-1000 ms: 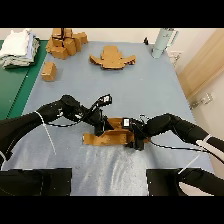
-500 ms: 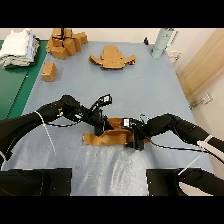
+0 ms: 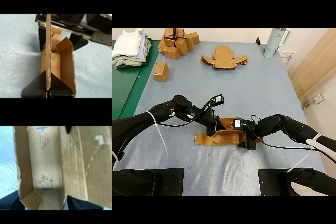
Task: Fold the box.
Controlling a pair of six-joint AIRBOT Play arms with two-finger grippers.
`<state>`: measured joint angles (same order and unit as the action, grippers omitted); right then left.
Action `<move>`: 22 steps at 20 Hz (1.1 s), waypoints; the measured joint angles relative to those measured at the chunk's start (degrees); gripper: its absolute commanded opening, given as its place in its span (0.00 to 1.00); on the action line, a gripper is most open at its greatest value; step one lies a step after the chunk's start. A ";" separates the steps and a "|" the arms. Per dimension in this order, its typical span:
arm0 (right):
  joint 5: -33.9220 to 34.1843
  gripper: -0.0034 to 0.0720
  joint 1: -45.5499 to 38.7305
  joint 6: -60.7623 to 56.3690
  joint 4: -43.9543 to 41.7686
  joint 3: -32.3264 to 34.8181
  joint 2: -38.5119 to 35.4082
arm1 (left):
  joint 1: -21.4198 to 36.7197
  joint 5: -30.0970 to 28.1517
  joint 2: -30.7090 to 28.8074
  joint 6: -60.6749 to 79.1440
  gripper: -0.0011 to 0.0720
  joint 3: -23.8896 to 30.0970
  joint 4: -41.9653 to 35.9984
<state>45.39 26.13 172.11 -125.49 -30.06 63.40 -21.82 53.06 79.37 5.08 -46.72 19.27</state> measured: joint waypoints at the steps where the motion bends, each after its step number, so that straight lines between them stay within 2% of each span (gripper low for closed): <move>1: -0.15 0.97 0.00 0.00 0.02 0.00 0.07 | 0.00 0.02 0.00 0.00 0.03 0.00 0.02; 2: -0.24 0.97 0.02 0.00 0.02 0.00 0.11 | 0.02 0.00 0.00 0.00 0.03 0.00 0.00; 4: -0.44 0.77 0.24 0.02 0.02 0.00 0.15 | 0.02 0.02 0.00 0.00 0.03 0.00 0.00; 6: -0.57 0.77 0.59 0.02 -0.04 0.00 0.17 | 0.02 0.02 0.00 0.00 0.03 0.00 0.02; 7: -0.55 0.71 0.72 0.02 -0.07 0.00 0.17 | 0.00 0.02 0.00 -0.02 0.03 0.00 0.02; 22: -0.22 0.71 1.05 0.02 -0.20 0.00 0.17 | 0.00 0.02 0.00 0.00 0.03 0.00 0.02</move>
<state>45.17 27.18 172.13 -125.69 -30.06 63.57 -21.82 53.08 79.37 5.08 -46.72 19.29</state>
